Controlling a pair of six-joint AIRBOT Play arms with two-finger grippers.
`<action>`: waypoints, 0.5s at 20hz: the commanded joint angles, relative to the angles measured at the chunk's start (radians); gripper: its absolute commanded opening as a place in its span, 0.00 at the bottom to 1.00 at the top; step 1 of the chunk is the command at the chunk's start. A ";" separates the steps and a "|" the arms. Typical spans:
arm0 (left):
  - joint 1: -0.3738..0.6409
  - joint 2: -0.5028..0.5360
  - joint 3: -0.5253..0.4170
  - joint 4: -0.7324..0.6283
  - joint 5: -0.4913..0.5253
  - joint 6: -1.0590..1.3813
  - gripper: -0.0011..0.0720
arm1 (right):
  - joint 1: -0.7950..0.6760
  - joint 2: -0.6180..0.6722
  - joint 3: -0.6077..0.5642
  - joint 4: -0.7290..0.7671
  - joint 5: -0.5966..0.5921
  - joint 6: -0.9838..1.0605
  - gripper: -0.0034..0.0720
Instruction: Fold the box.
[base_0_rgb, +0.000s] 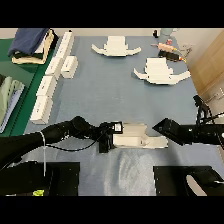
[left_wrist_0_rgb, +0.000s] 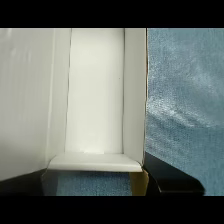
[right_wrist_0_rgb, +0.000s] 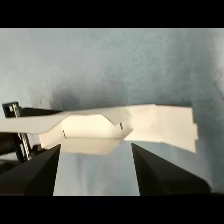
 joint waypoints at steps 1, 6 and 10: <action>0.000 0.000 0.000 0.000 0.000 0.000 0.57 | 0.002 -0.001 0.006 0.003 0.107 -0.039 0.97; 0.000 0.000 0.000 0.000 0.000 0.000 0.57 | 0.002 -0.046 -0.079 0.330 -0.004 -0.357 0.57; 0.000 0.000 0.000 0.000 0.000 0.000 0.57 | 0.002 -0.246 -0.114 0.573 -0.106 -0.608 0.09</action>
